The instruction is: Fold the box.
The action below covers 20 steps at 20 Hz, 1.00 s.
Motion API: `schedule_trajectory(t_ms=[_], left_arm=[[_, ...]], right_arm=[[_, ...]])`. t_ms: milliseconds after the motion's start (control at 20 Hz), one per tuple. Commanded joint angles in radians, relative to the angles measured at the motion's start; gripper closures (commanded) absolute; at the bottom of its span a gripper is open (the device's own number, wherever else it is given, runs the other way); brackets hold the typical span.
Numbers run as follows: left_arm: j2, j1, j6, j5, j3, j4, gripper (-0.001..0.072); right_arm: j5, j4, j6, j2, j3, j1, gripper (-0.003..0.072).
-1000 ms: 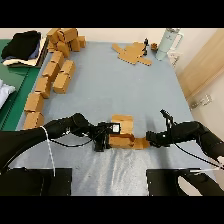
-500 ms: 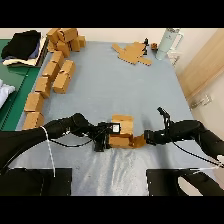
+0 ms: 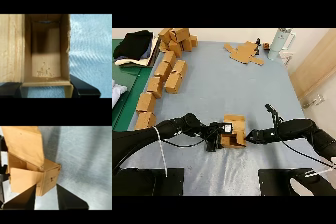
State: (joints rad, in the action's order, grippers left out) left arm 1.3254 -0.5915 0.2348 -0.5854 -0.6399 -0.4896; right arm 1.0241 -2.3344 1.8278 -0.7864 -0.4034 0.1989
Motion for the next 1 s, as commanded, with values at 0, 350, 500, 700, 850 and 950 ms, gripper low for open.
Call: schedule_trajectory(t_ms=[0,350,500,700,850,950], left_arm=[[0.0,0.0,0.0,0.0,-0.001,0.0,0.0397],[0.0,0.0,0.0,0.0,-0.001,0.0,0.0397],[0.0,0.0,0.0,0.0,-0.001,0.0,0.0397],[0.0,0.0,0.0,0.0,-0.001,0.0,0.0397],[0.0,0.0,0.0,0.0,-0.001,0.0,0.0397],[0.0,0.0,0.0,0.001,-0.001,0.0,0.0397]], right_arm=[[-0.026,-0.001,-0.021,0.001,-0.003,0.047,0.0152],[-0.142,0.227,-0.371,-0.101,-0.089,0.261,0.018],[-0.14,0.408,-0.568,-0.192,-0.177,0.388,0.018],[-0.071,0.617,-0.853,-0.27,-0.283,0.513,0.018],[0.023,0.726,-1.026,-0.326,-0.351,0.588,0.0181],[0.079,0.763,-1.124,-0.371,-0.384,0.631,0.018]])
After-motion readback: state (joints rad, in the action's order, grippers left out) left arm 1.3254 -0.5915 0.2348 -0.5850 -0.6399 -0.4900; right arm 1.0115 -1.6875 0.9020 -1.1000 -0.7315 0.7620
